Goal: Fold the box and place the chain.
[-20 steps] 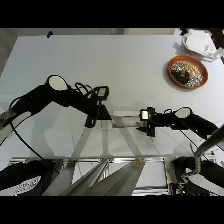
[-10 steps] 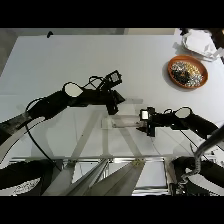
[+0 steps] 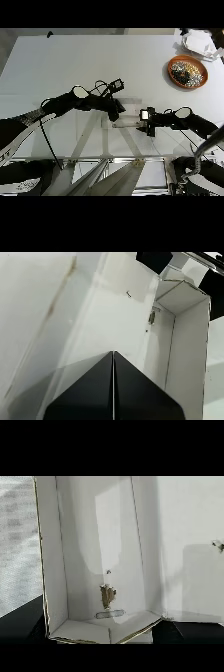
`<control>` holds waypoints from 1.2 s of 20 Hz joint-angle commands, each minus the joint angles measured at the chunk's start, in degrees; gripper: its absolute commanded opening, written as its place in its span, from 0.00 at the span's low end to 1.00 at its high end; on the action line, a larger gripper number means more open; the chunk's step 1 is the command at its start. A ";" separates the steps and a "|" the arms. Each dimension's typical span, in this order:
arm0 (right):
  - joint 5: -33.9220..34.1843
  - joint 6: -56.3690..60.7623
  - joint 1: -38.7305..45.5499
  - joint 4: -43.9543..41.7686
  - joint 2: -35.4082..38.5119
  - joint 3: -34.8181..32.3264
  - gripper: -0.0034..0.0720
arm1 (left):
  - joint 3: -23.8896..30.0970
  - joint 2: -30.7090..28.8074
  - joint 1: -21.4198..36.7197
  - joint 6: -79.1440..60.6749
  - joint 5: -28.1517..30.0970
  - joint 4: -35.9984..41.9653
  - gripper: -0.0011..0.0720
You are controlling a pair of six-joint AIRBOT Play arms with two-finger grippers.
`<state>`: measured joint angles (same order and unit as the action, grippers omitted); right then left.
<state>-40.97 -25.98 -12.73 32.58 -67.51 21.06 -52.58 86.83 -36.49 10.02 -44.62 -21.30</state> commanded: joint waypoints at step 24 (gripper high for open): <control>0.00 0.00 0.00 -0.02 0.07 0.00 0.46 | 3.39 -17.00 4.00 1.51 -9.20 -25.20 0.01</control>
